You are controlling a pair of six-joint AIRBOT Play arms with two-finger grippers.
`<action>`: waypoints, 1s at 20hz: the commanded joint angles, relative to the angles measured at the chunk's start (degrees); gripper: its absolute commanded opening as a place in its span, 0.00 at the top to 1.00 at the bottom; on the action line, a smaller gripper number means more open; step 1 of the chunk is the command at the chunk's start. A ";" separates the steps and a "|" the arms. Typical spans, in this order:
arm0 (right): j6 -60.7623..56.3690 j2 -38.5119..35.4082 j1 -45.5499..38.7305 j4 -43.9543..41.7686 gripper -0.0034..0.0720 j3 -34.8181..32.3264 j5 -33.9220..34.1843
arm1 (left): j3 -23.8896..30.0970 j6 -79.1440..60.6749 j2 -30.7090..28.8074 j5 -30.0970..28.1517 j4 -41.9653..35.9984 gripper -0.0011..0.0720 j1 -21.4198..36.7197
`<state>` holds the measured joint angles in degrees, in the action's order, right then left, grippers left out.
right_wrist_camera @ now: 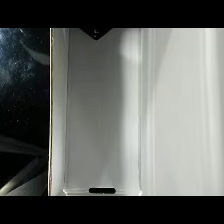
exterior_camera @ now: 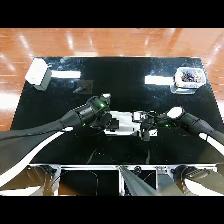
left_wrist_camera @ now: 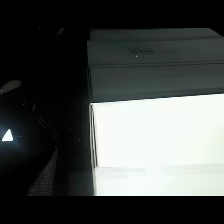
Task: Fold the box and place the chain.
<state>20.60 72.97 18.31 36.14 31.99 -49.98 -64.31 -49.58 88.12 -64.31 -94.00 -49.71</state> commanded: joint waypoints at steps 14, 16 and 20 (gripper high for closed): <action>1.01 -0.13 -1.03 -0.17 0.02 -0.02 -0.92 | -0.07 -0.79 0.00 0.00 0.07 0.96 0.00; 1.07 -0.76 -2.73 1.05 0.02 -0.02 -2.82 | -0.44 -0.76 0.00 -0.50 1.40 0.96 0.55; 1.05 -3.39 -3.80 0.96 0.02 -0.02 -4.02 | -2.10 -0.76 -0.07 -3.17 4.98 0.96 2.80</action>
